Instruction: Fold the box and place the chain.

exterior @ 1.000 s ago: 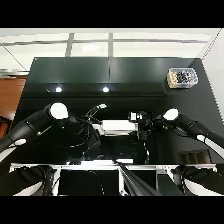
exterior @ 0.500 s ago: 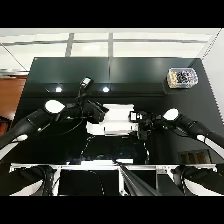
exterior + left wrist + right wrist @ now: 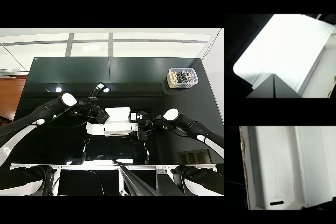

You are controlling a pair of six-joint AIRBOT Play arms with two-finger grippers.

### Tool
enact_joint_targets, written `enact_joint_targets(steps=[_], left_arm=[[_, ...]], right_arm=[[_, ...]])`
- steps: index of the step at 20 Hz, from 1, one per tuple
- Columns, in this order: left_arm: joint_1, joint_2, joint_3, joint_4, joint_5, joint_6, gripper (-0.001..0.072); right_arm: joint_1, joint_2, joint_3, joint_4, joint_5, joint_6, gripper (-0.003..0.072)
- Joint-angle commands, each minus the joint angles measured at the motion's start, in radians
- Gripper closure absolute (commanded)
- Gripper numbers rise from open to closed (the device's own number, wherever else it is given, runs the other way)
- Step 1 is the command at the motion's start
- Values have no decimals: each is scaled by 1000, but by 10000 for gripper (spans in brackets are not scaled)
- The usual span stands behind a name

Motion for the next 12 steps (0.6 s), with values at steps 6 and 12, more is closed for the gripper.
enact_joint_targets(steps=[6, 12], left_arm=[[55, 138, 92, 124, -141, -67, 685], [129, 400, -194, 86, -82, 27, 680]], right_arm=[[0, 0, 0, 1, -2, 2, 458], [0, 0, 0, 2, -2, 2, 458]])
